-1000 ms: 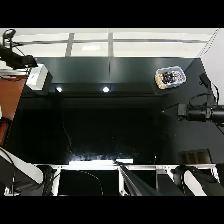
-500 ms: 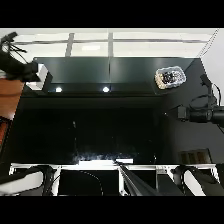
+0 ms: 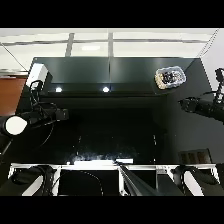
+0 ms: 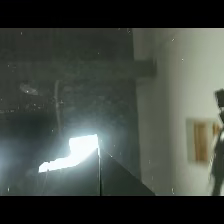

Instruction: Fold the box and place the chain.

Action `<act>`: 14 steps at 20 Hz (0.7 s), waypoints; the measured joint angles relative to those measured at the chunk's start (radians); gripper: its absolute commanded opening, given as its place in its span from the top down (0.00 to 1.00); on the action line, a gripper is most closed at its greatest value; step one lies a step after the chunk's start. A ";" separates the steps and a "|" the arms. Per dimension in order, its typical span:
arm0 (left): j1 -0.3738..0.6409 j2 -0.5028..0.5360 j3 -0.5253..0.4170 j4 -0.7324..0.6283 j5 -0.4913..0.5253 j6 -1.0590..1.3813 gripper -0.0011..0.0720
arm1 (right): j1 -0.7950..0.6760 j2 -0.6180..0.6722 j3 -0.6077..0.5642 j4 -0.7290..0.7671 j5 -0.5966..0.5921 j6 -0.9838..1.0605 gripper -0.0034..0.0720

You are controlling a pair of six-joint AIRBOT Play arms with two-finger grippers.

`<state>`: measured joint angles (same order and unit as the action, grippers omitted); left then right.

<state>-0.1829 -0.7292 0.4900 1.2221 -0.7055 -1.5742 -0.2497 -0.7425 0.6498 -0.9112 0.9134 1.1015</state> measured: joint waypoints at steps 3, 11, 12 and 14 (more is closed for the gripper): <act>0.006 0.021 -0.043 0.010 0.087 0.000 0.94 | 0.004 -0.003 -0.003 -0.029 -0.033 0.005 0.93; 0.015 0.032 -0.068 0.066 0.152 0.000 0.94 | 0.006 -0.005 -0.004 -0.048 -0.055 0.008 0.93; 0.015 0.032 -0.068 0.068 0.154 0.000 0.94 | 0.006 -0.005 -0.005 -0.049 -0.056 0.009 0.93; 0.015 0.032 -0.068 0.070 0.156 0.000 0.94 | 0.006 -0.005 -0.004 -0.050 -0.057 0.010 0.93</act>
<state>-0.1677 -0.6975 0.4217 1.2919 -0.5491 -1.5742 -0.2440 -0.7475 0.6456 -0.9607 0.8566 1.1114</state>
